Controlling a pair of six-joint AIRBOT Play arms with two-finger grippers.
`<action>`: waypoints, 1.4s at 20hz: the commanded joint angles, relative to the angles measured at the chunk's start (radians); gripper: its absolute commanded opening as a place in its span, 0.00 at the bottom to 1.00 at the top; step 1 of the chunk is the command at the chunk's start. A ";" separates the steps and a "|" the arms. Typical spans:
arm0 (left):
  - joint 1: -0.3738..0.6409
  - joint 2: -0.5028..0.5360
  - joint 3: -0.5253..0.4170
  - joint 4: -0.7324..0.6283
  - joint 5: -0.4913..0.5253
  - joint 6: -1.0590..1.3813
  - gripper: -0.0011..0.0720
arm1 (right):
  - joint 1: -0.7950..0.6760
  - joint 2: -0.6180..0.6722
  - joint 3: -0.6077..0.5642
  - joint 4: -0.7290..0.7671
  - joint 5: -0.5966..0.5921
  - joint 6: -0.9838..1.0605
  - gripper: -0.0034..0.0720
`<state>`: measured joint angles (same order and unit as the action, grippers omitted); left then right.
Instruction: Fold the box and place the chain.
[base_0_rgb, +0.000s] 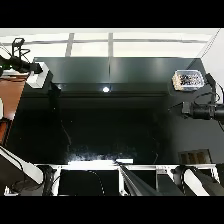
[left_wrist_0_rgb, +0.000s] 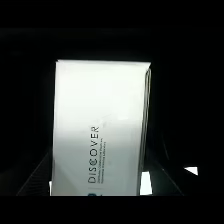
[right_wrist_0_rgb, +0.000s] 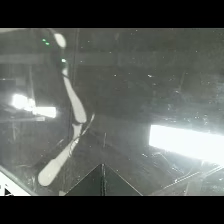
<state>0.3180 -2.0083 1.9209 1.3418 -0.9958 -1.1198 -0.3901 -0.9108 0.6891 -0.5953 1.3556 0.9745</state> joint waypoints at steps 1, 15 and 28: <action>0.003 0.003 0.145 0.021 -0.200 -0.127 0.99 | 0.000 0.001 0.008 0.001 0.019 0.002 0.06; -0.296 1.196 -1.230 -0.118 0.257 -0.181 0.05 | 0.372 0.074 0.092 -0.665 -0.610 0.217 0.05; -0.302 1.436 -1.454 -0.121 0.335 -0.182 0.05 | 0.365 0.075 0.007 -0.734 -0.814 0.263 0.06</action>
<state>0.0174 -0.5846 0.4770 1.2217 -0.6685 -1.3029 -0.0265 -0.8368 0.6979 -1.3140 0.5594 1.2312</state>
